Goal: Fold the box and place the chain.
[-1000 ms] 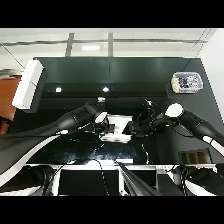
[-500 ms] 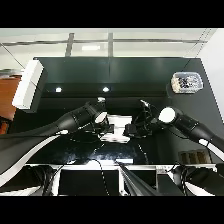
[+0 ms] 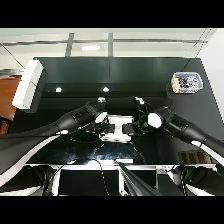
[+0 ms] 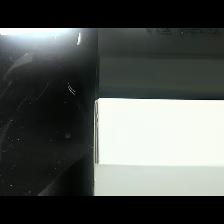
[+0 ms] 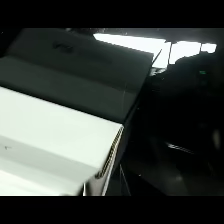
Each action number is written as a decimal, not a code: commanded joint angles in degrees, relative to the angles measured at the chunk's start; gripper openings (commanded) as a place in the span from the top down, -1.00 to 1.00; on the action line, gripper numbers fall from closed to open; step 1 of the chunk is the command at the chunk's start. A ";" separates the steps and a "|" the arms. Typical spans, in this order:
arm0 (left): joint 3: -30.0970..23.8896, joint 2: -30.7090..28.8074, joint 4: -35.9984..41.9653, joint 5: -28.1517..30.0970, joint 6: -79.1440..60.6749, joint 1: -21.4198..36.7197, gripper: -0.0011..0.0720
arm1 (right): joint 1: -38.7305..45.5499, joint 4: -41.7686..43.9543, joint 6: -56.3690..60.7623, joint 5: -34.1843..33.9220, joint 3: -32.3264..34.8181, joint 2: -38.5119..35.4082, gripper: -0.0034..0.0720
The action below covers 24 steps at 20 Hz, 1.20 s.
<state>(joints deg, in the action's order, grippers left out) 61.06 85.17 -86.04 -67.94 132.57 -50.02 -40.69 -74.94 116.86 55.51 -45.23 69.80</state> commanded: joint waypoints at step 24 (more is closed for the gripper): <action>-0.02 0.02 -0.02 -0.07 -0.15 0.00 0.90 | -4.02 -4.42 14.32 7.32 -6.36 8.26 0.30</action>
<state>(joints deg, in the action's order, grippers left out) 61.06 85.17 -86.11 -68.05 132.40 -50.02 -44.56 -79.44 130.15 62.43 -51.55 77.62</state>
